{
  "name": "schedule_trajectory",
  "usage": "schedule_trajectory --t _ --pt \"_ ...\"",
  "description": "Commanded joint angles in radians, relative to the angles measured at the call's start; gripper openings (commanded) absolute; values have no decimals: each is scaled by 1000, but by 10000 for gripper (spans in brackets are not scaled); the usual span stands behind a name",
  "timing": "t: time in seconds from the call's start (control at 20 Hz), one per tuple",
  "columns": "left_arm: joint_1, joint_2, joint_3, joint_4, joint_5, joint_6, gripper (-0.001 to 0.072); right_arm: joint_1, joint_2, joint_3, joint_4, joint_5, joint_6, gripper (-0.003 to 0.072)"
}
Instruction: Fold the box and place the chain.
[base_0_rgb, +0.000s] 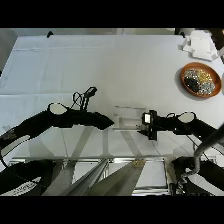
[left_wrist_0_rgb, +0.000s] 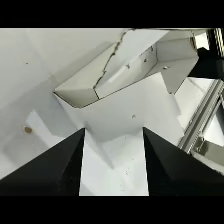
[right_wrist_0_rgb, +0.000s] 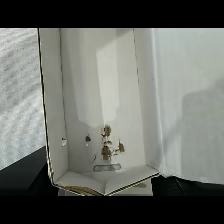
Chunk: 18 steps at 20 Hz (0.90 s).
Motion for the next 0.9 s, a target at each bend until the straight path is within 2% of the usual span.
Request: schedule_trajectory --t 0.0,0.1,0.2,0.55,0.85 --pt "-23 -6 10 46 2 -41 417 0 1 0 0 0 0 413" --pt "-35 -6 20 89 13 -94 424 0 1 0 0 0 0 413" --pt "-39 -6 39 156 35 -180 571 0 1 0 0 0 0 413" --pt "-65 -32 139 315 54 -441 574 0 1 0 0 0 0 413" --pt "-108 -111 220 452 1 -675 574 0 1 0 0 0 0 413"
